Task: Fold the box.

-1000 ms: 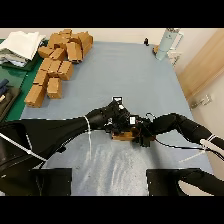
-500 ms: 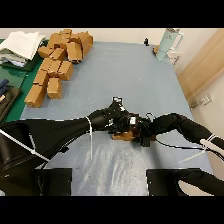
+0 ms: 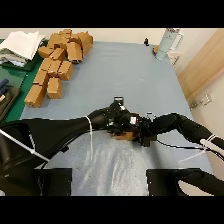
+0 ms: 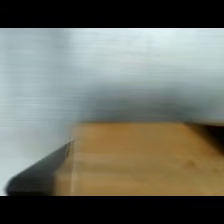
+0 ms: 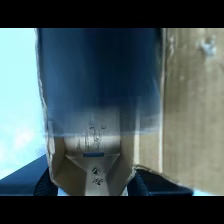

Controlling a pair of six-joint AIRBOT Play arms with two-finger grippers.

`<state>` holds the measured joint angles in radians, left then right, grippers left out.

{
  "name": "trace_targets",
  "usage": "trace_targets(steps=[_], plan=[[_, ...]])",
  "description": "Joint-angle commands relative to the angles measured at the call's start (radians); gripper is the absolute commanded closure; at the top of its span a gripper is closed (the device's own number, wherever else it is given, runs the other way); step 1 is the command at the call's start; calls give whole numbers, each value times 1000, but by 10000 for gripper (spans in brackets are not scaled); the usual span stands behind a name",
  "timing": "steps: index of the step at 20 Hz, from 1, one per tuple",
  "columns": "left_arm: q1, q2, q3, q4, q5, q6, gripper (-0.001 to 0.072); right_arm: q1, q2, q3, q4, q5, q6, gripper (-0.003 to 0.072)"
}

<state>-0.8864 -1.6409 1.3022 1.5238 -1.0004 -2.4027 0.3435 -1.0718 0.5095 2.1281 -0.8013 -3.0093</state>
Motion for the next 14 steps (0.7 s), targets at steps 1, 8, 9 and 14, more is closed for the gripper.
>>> trace_targets(steps=[1, 8, 9, 14], plan=[[9, 6, 19, 18, -76, 5, 288, 0, 0, 0, -1, 0, 5, 173], [9, 5, 26, 19, -108, 5, 370, 0, 0, 0, -1, 0, 5, 173], [9, 5, 26, 24, -113, 5, 612, 0, 0, 0, -1, 0, 5, 174], [8, 5, 26, 24, -108, 5, 695, 0, 0, 0, -1, 0, 5, 173]])
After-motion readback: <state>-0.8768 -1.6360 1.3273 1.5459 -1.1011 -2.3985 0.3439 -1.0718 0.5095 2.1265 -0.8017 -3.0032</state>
